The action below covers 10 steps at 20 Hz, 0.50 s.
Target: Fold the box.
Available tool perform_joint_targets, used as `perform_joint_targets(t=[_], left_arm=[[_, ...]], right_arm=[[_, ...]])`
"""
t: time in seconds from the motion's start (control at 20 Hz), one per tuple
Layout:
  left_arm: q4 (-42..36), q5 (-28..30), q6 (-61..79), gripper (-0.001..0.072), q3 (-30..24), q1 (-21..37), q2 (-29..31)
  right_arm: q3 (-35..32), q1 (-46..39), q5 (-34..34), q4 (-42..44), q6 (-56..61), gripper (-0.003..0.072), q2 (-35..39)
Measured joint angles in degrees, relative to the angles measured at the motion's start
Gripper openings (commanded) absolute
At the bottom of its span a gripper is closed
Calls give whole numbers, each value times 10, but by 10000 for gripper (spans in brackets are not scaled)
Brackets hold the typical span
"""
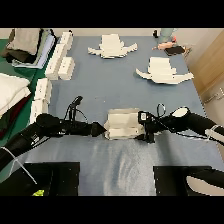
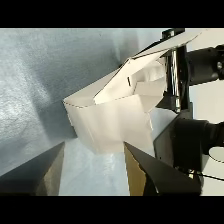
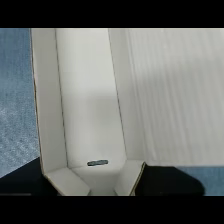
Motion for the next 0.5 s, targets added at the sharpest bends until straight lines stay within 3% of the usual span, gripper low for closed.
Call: perform_joint_targets(t=[0.35,0.5], left_arm=[[-71,29,9,578,1,-11,-45],[-76,34,9,541,3,-28,-59]], right_arm=[[0,0,0,0,0,599,0],[0,0,0,0,0,600,0]])
